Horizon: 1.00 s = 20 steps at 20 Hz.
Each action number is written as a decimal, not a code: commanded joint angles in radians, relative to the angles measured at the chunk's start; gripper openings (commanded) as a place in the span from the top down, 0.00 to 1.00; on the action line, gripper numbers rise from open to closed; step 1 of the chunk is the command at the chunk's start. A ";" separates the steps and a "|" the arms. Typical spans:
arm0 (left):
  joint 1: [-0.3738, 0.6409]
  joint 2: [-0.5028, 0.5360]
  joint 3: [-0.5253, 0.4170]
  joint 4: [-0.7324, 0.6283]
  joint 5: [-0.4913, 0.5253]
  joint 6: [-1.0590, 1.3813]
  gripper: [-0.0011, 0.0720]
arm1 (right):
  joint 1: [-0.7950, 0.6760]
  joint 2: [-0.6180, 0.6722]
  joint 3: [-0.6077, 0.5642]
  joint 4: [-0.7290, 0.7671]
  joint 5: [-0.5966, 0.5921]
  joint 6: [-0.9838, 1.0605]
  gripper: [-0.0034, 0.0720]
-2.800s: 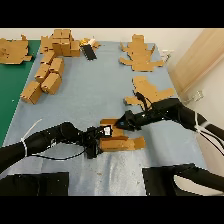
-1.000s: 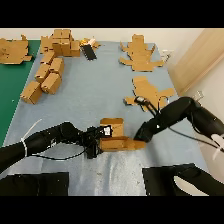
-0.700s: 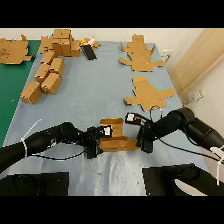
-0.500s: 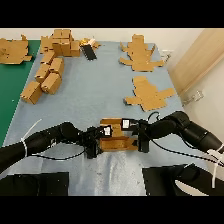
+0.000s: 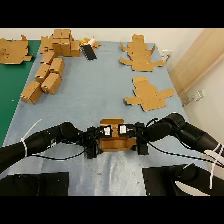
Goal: Fold the box.
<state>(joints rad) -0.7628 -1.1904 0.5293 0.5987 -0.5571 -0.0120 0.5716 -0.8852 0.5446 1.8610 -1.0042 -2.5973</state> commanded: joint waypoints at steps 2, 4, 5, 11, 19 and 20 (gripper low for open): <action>0.000 0.001 0.000 0.000 0.000 0.000 0.27 | 0.002 -0.001 -0.002 -0.026 -0.008 -0.003 0.18; 0.000 0.001 0.000 0.000 0.000 0.000 0.27 | 0.002 -0.001 -0.002 -0.008 -0.006 -0.003 0.18; 0.000 0.001 0.000 0.000 0.000 0.000 0.27 | 0.002 -0.001 -0.002 0.019 -0.004 -0.004 0.18; 0.000 0.001 0.000 0.000 0.000 0.000 0.27 | 0.002 -0.024 -0.002 0.080 0.053 -0.041 0.18; 0.000 0.001 0.000 0.000 0.000 0.000 0.27 | 0.011 -0.044 -0.002 0.174 0.062 -0.083 0.65; 0.000 0.001 0.000 0.000 0.000 0.000 0.27 | 0.011 -0.044 -0.002 0.174 0.071 -0.083 0.69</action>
<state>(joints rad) -0.7628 -1.1904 0.5293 0.5987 -0.5571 -0.0120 0.5797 -0.9272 0.5434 2.0125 -0.9497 -2.6724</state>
